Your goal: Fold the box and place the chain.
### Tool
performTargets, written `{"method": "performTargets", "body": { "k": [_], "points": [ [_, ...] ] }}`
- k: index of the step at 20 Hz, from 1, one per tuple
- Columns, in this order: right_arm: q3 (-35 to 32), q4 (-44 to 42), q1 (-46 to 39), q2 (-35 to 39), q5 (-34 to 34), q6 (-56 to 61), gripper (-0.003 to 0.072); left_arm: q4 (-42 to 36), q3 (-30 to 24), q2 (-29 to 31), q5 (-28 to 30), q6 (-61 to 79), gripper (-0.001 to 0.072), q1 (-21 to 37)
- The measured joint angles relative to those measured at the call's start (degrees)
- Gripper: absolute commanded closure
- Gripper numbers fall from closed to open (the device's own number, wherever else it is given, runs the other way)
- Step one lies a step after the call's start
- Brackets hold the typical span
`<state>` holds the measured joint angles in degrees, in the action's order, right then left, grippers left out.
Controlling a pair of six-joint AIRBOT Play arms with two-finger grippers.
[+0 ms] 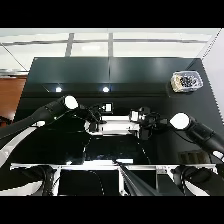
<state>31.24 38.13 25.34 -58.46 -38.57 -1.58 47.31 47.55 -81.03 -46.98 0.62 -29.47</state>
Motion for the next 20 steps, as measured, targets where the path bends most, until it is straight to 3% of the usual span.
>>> {"method": "performTargets", "body": {
  "k": [6,10,11,20],
  "points": [
    [0.00,-6.29,-1.81,-5.64,-2.10,-8.81,-0.0013,0.00,0.00,0.00,-0.04,0.00,0.0683,0.00],
    [0.00,-7.13,-2.05,-8.90,-2.08,-11.41,-0.0012,0.00,0.00,0.00,-0.04,0.02,0.0683,0.00],
    [0.02,-7.19,-2.08,-9.60,-2.01,-11.69,0.0028,0.00,0.00,0.00,-0.04,0.00,0.0683,0.00],
    [-0.13,-7.52,-2.10,-12.39,-0.94,-12.55,0.0028,0.02,0.00,0.02,-0.04,0.00,0.0683,0.00]
  ]
}}
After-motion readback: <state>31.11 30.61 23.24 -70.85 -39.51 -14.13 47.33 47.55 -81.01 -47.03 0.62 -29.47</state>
